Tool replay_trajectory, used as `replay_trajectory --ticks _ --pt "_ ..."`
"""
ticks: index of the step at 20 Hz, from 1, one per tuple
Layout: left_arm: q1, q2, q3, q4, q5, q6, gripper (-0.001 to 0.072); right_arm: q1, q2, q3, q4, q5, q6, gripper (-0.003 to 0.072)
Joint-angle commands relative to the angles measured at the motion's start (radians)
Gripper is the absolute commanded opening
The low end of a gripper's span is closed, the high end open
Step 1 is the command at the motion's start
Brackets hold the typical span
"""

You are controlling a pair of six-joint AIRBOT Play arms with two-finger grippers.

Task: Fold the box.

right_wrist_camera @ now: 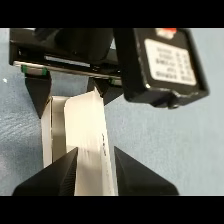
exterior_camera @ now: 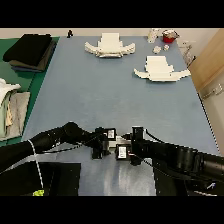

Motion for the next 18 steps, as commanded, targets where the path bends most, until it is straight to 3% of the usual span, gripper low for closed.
replay_trajectory --ticks 1,4,6,18 --pt "0.000 0.000 0.000 -0.002 0.000 -0.001 0.0509 -0.001 -0.005 0.002 -0.012 0.000 0.000 0.0332" --pt "0.000 0.000 0.000 -0.002 0.000 -0.001 0.0508 -0.001 -0.030 0.002 0.007 0.001 0.001 0.0330" --pt "0.000 0.000 0.000 -0.002 0.000 -0.001 0.0508 0.000 -0.050 0.002 0.042 0.002 0.000 0.0277" --pt "0.000 0.000 0.000 -0.002 0.000 -0.001 0.0508 0.002 -0.060 0.000 0.139 -0.001 -0.027 0.0278"
